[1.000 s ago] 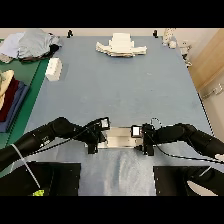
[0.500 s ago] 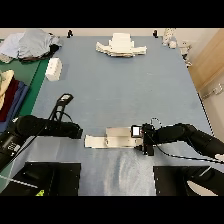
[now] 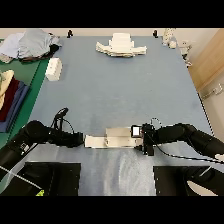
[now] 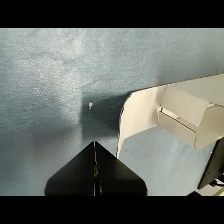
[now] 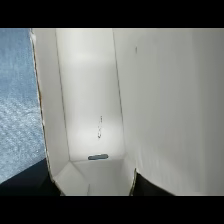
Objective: Fold the box.
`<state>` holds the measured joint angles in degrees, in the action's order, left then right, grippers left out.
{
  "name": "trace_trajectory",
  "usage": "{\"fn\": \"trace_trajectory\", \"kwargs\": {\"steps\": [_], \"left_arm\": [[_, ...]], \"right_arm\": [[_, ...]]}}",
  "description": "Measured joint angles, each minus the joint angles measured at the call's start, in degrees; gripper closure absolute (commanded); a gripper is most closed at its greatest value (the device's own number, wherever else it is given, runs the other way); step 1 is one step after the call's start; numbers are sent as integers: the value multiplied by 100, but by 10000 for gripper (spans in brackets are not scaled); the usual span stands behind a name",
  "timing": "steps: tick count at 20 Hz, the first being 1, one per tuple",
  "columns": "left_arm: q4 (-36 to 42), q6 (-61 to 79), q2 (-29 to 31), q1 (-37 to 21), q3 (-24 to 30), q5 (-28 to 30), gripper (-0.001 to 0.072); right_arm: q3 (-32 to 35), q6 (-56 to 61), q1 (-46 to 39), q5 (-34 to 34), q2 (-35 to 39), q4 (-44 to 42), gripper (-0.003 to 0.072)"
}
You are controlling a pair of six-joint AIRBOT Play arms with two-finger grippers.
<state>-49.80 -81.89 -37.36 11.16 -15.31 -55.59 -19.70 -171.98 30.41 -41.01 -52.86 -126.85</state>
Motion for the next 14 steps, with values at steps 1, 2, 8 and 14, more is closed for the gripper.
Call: {"fn": "trace_trajectory", "kwargs": {"steps": [1,2,8,14], "left_arm": [[131,-4,-109,199,42,181,700],[249,-9,-219,398,74,363,701],[1025,92,-879,1497,101,1429,700],[1329,243,-824,1797,-192,1600,695]], "right_arm": [[0,2,0,0,0,0,176],[0,2,0,-2,0,0,176],[0,0,0,-2,0,0,176],[0,0,0,-2,0,0,176]]}}
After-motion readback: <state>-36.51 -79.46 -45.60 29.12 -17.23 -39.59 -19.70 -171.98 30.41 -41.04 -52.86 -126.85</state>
